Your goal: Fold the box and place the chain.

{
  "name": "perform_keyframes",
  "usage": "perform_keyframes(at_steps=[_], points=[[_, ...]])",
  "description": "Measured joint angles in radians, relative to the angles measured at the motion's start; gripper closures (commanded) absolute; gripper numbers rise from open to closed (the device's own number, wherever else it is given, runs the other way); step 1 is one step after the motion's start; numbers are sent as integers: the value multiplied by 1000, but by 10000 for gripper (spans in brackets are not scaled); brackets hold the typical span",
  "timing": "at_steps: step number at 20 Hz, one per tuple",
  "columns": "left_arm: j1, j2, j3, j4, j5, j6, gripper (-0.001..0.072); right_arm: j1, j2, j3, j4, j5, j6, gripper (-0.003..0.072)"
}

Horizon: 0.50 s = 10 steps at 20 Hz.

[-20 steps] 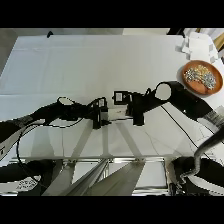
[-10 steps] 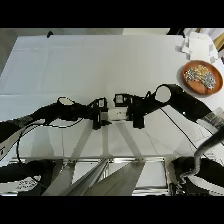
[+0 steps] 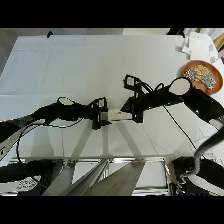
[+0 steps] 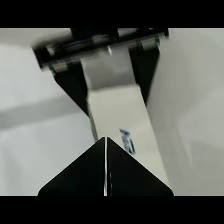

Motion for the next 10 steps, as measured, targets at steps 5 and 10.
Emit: perform_keyframes(at_steps=[5,10], points=[[0,0,0,0,0,0,573,-29,-72,-96,238,1,-112,668],[0,0,0,0,0,0,573,-35,-129,-141,292,-47,-149,668]])
